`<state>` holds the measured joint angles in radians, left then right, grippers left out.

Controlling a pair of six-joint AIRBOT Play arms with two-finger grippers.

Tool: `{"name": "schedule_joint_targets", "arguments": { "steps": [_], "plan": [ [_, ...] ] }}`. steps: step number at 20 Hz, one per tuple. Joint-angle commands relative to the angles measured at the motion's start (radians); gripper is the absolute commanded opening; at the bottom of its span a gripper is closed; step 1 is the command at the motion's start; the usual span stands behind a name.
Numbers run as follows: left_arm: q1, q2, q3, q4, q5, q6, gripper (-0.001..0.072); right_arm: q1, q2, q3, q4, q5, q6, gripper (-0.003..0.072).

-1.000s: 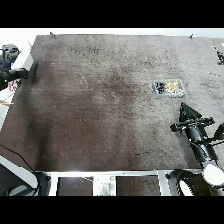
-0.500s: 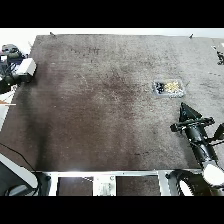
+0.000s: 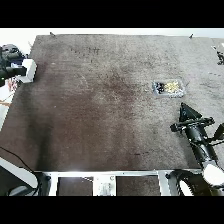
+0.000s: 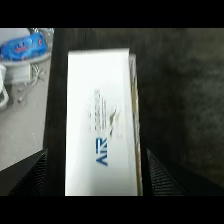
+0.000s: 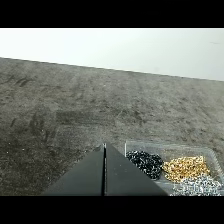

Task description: Fold the box and place the chain.

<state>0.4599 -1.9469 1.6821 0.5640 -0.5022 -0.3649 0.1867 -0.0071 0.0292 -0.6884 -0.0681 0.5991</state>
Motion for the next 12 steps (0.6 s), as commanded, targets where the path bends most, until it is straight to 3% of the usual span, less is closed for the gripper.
{"name": "schedule_joint_targets", "arguments": {
  "steps": [1,2,3,4,5,8,10,12],
  "plan": [
    [0.0,0.105,0.003,-0.002,-0.041,-0.002,0.0714,0.0,0.0,0.0,0.0,0.0,0.0,0.0011],
    [0.0,0.147,0.003,-0.004,-0.073,-0.003,0.0713,0.0,0.0,0.0,0.0,0.0,0.0,0.0011],
    [0.0,0.186,0.003,-0.017,-0.101,-0.019,0.0654,0.0,0.0,0.0,0.0,0.0,0.0,0.0011],
    [0.0,0.227,0.003,-0.035,-0.137,-0.032,0.0271,0.0,0.0,0.0,0.0,0.0,0.0,0.0011],
    [0.0,0.263,0.003,-0.075,-0.178,-0.018,0.0016,0.0,0.0,0.0,0.0,0.0,0.0,0.0011],
    [-0.012,0.368,-0.01,-0.224,-0.224,0.019,0.0006,0.0,0.0,0.0,0.0,0.0,0.0,0.0011],
    [-0.047,0.481,-0.077,-0.24,-0.166,0.099,0.0005,0.0,0.0,0.0,0.0,0.0,0.0,0.0011],
    [-0.085,0.617,-0.204,-0.317,-0.055,0.165,0.0005,0.0,0.0,0.0,0.0,0.0,0.0,0.0011]
  ]
}}
